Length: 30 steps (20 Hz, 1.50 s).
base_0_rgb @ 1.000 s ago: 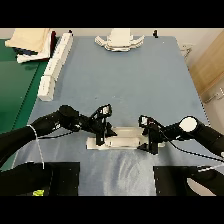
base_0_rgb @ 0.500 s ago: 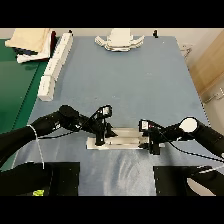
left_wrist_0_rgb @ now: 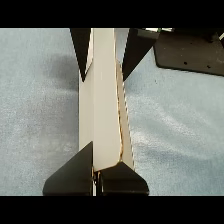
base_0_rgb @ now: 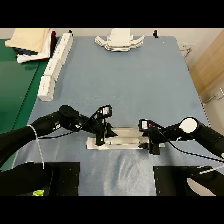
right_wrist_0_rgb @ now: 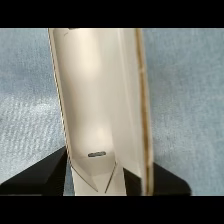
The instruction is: Fold the box.
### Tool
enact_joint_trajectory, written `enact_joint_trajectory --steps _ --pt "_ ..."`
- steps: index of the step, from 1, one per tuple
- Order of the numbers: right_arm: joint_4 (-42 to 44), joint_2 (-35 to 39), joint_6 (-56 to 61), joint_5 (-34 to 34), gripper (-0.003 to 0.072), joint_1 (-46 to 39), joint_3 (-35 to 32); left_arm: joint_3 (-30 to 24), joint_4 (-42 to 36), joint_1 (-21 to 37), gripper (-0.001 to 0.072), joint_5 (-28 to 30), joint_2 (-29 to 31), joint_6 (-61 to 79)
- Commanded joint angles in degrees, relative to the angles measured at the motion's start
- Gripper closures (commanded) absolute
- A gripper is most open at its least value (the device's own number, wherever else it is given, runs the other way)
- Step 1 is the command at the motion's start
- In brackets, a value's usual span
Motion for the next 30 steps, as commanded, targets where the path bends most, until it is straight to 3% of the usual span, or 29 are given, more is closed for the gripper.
enact_joint_trajectory --steps 1,3,5,21,23,25,27,30 --pt "-0.3 -0.2 0.4 0.4 0.0229 0.1 0.0 0.0 0.0 0.0 0.0696 0.0 0.0 0.0" --pt "-0.2 -0.2 0.2 0.0 0.0223 0.1 -0.1 0.0 0.0 0.0 0.0696 0.0 0.0 0.0" --pt "0.1 -0.2 0.2 -0.4 -0.0034 0.1 -0.3 0.0 0.0 0.0 0.0697 0.0 0.0 0.0" --pt "4.9 -0.1 -6.5 -2.1 -0.0034 0.0 -3.9 0.0 0.0 0.0 0.0696 0.0 0.0 0.0" --pt "4.6 -0.1 -6.5 -2.2 0.0037 0.0 -4.2 0.0 0.0 0.0 0.0697 0.0 0.0 0.0" --pt "4.6 -0.1 -6.9 -2.5 0.0039 0.0 -4.3 0.0 0.0 0.0 0.0697 0.0 0.0 0.0" --pt "4.6 -0.1 -6.9 -2.6 0.0105 0.0 -4.3 0.0 0.0 0.0 0.0696 0.0 0.0 0.0" --pt "4.5 -0.1 -6.9 -3.2 0.0108 0.0 -4.3 0.0 0.0 0.0 0.0696 0.0 0.0 0.0"
